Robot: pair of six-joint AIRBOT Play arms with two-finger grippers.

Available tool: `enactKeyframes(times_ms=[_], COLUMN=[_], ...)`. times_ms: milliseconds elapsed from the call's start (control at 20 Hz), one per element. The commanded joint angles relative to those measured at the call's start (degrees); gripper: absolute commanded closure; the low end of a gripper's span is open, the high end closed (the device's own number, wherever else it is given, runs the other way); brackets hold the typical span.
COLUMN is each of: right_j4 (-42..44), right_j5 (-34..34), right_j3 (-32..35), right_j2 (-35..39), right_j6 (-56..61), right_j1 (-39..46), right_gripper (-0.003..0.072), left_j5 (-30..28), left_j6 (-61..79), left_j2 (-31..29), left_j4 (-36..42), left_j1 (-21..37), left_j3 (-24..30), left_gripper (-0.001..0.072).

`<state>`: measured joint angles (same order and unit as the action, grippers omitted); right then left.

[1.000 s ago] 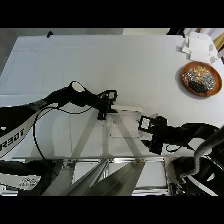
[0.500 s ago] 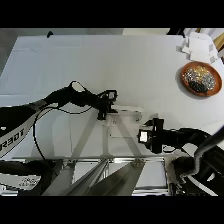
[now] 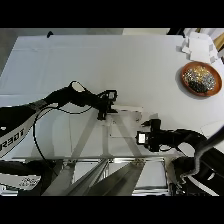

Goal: Fold the box and place the chain.

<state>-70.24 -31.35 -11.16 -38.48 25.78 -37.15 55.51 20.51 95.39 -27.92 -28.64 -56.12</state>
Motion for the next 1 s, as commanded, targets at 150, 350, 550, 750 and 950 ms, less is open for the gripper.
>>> enactKeyframes(times_ms=[150,350,550,750,950], right_j4=[0.2,0.2,0.2,-0.1,-0.3], right_j5=[5.0,4.2,3.5,7.8,8.3], right_j3=[0.1,0.1,0.1,0.1,0.1], right_j2=[-4.0,-3.7,-3.2,-3.2,-4.0], right_j6=[-0.4,-0.4,-0.4,-0.4,-0.3], right_j1=[-0.1,-1.4,-6.8,-4.9,-2.7], right_gripper=[-0.0011,0.0001,0.0007,0.0007,0.0007], left_j5=[0.0,0.0,0.0,0.0,0.0], left_j6=[0.0,0.0,0.0,0.0,0.0], left_j2=[0.0,0.0,0.0,0.0,0.0], left_j4=[0.0,0.0,0.0,0.0,0.0], left_j1=[0.0,0.0,0.0,0.0,0.0], left_j3=[0.0,0.0,0.0,0.0,0.0], left_gripper=[0.0699,0.0699,0.0699,0.0699,0.0699])
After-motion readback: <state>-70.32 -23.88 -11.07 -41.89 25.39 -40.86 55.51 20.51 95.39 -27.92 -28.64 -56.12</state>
